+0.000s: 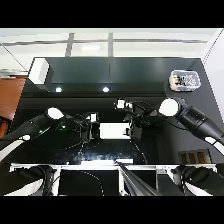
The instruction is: Fold the box and place the chain.
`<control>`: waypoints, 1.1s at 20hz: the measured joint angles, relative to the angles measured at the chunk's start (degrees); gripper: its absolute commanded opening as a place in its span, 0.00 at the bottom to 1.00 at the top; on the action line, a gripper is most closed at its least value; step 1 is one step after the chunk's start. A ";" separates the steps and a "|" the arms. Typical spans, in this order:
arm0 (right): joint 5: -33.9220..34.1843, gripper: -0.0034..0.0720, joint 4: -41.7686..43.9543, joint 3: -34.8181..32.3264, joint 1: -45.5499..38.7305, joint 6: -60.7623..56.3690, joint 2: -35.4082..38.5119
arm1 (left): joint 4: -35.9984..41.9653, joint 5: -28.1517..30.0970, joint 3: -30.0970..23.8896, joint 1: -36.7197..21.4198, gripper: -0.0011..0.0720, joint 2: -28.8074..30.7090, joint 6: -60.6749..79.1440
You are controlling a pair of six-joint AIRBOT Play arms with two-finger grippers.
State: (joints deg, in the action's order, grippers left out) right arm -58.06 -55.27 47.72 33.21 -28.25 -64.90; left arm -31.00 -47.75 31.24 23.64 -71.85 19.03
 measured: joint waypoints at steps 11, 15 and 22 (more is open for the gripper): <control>-0.09 0.43 -1.05 -0.61 0.50 0.55 -0.57 | -0.24 0.15 0.02 0.07 0.55 0.00 -0.37; 0.15 0.21 -1.03 -0.59 0.50 -0.52 -0.52 | -0.26 0.17 0.02 0.07 0.55 0.00 -0.35; 0.11 0.24 -1.38 -0.85 0.90 -1.53 -0.72 | -0.28 0.20 0.02 0.07 0.55 0.00 -0.31</control>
State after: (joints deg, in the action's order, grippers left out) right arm -57.95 -56.64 46.87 34.11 -29.78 -65.63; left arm -31.29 -47.55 31.27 23.70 -71.85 18.72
